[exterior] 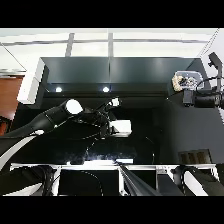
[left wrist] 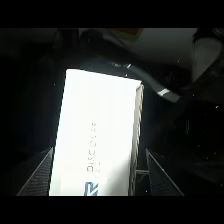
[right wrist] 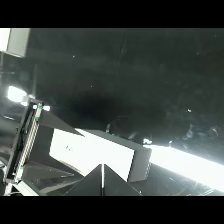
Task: Fold the box and place the chain.
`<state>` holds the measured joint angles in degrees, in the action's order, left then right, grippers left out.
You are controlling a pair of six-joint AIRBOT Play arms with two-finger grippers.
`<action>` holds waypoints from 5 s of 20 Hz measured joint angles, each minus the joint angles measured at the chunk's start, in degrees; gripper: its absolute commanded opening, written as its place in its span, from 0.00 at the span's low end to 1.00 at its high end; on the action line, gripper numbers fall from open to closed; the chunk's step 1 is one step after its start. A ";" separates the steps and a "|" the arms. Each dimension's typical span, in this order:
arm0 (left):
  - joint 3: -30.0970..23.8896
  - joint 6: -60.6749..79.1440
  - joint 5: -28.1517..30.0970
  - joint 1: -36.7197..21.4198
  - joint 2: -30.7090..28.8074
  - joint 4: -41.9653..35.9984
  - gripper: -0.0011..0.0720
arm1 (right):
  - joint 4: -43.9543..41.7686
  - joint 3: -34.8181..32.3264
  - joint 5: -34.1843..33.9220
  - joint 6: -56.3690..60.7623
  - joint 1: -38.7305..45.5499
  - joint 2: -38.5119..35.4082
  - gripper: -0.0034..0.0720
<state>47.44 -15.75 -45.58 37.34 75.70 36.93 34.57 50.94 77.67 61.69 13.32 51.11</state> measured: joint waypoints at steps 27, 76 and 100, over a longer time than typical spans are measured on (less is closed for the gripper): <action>0.11 -0.13 6.01 6.21 5.46 4.02 0.99 | 0.02 0.00 -1.40 -0.63 0.00 0.00 0.06; -4.35 -30.95 3.91 -74.49 -6.67 31.06 0.67 | 3.48 0.00 -6.14 -0.66 0.00 0.00 0.06; -5.29 -45.68 -10.32 -44.70 -41.51 28.48 0.05 | 18.58 -12.39 -24.09 2.29 0.02 -19.82 0.06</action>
<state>42.15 -61.43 -55.90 -7.35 34.20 65.41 53.15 38.54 53.58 63.99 13.34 31.29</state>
